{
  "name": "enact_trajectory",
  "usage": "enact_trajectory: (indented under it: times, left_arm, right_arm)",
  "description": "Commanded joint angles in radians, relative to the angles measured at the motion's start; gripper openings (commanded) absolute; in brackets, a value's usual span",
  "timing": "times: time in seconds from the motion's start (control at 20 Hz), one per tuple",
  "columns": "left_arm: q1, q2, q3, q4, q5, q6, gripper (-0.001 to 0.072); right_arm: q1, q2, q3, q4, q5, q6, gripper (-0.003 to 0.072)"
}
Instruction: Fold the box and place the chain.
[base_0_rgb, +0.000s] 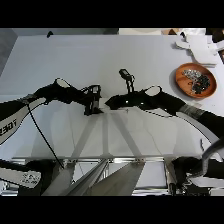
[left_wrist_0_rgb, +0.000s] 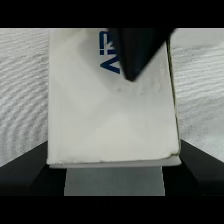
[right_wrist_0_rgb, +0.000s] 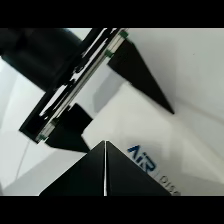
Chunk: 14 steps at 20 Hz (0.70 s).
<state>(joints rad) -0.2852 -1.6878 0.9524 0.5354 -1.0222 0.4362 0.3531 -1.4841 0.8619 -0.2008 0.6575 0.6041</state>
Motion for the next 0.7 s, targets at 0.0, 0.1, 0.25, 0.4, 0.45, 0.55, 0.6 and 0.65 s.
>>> enact_trajectory:
  times: [0.0,0.1,0.25,0.4,0.45,0.55,0.6,0.65]
  left_arm:
    - [0.001,0.000,0.000,0.000,0.001,0.001,0.0278]
    - [0.001,0.000,0.000,0.000,0.001,0.001,0.0278]
    - [0.001,0.000,0.000,0.000,0.001,0.001,0.0278]
    - [0.001,0.000,0.000,0.000,0.001,0.001,0.0278]
    - [0.001,0.000,0.000,0.000,0.001,0.001,0.0278]
    - [0.001,0.000,0.000,0.000,0.001,0.001,0.0278]
    - [0.001,0.000,0.000,0.000,0.001,0.001,0.0278]
    - [0.001,0.000,0.000,0.000,0.001,0.001,0.0278]
  right_arm:
    - [0.001,-0.003,0.001,0.011,-0.032,-0.010,0.0011]
    - [0.001,-0.012,0.001,-0.039,-0.019,-0.002,0.0011]
    - [0.001,-0.039,0.000,-0.147,0.005,0.082,0.0011]
    - [0.001,-0.050,0.000,-0.163,0.024,0.080,0.0011]
    - [0.001,-0.042,0.000,-0.161,0.028,0.078,0.0011]
    - [0.000,-0.005,0.000,-0.162,0.035,0.076,0.0011]
    - [-0.002,0.031,0.001,-0.167,0.033,0.076,0.0011]
    - [-0.010,0.074,0.001,-0.170,0.038,0.076,0.0011]
